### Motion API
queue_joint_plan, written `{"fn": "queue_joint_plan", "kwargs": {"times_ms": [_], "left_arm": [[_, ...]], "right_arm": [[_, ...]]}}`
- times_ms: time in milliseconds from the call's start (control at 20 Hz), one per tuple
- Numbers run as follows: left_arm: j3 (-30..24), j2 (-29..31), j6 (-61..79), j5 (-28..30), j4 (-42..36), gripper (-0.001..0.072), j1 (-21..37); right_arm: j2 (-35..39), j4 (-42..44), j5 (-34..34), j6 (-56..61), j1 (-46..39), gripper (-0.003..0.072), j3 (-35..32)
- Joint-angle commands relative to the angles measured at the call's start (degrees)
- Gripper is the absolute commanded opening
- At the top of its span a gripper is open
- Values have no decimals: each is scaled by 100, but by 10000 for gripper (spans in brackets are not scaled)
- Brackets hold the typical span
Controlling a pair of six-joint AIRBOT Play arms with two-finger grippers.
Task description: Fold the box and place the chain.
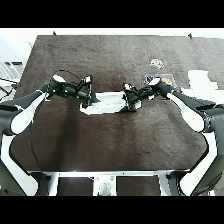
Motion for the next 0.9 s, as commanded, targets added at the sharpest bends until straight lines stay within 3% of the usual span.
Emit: {"fn": "queue_joint_plan", "kwargs": {"times_ms": [0,850], "left_arm": [[0,4,0,-7,2,22,0],[0,4,0,-7,2,21,0]], "right_arm": [[4,22,61,-59,-15,676,-7],[-22,85,81,-11,-17,674,-20]]}}
